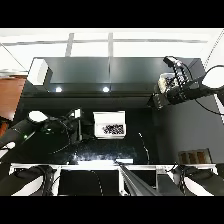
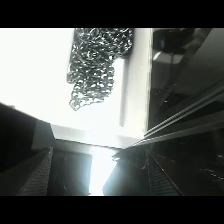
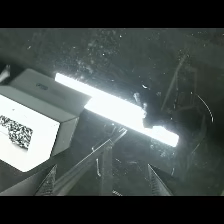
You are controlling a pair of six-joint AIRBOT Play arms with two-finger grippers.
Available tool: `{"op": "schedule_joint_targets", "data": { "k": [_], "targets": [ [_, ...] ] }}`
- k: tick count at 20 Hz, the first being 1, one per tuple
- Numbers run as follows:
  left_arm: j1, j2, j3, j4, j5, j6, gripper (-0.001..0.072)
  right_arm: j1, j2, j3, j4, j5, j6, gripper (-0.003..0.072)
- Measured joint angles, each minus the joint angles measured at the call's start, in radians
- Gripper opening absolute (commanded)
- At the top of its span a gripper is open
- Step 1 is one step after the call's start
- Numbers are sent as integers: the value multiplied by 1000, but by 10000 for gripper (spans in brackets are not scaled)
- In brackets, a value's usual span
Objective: Fold the box and place the chain.
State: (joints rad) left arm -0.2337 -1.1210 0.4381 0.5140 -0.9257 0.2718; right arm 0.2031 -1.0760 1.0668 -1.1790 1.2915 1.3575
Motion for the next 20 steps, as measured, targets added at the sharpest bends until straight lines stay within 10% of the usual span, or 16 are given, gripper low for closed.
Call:
{"op": "schedule_joint_targets", "data": {
  "k": [20],
  "targets": [
    [-129,-34,4,-5,130,62,698,0,0,-3,0,-21,19,709]
  ]
}}
